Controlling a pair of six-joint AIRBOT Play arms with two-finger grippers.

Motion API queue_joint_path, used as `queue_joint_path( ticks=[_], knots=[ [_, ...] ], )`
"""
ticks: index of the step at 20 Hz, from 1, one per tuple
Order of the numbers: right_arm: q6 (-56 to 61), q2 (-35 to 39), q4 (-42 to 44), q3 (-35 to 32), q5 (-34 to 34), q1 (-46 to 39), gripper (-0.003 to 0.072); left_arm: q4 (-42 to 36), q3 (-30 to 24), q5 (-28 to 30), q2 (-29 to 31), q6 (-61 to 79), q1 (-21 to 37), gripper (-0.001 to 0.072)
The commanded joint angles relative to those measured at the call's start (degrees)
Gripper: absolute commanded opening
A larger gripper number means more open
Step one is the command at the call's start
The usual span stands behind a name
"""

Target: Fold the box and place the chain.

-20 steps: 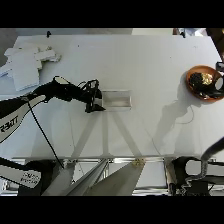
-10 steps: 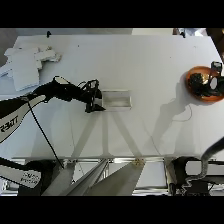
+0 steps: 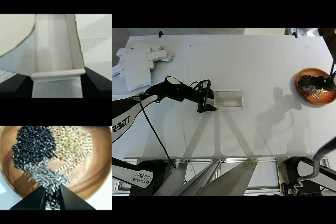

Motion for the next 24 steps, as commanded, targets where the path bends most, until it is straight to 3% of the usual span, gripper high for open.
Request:
queue_joint_path(
  ticks=[1, 8, 24],
  knots=[
    [-5.9, 5.9, 0.7, 0.0, 9.6, 1.8, 0.0008, 0.0, 0.1, 0.0, 0.0, 0.0, 0.0, 0.0280],
    [-7.0, 9.9, 5.3, 0.0, 17.9, 15.3, 0.0008, 0.0, 0.1, 0.0, 0.0, 0.0, 0.0, 0.0280],
    [-7.0, 4.9, 15.5, 0.0, 14.7, 35.5, 0.0008, 0.0, 0.1, 0.0, 0.0, 0.0, 0.0, 0.0280]
  ],
)
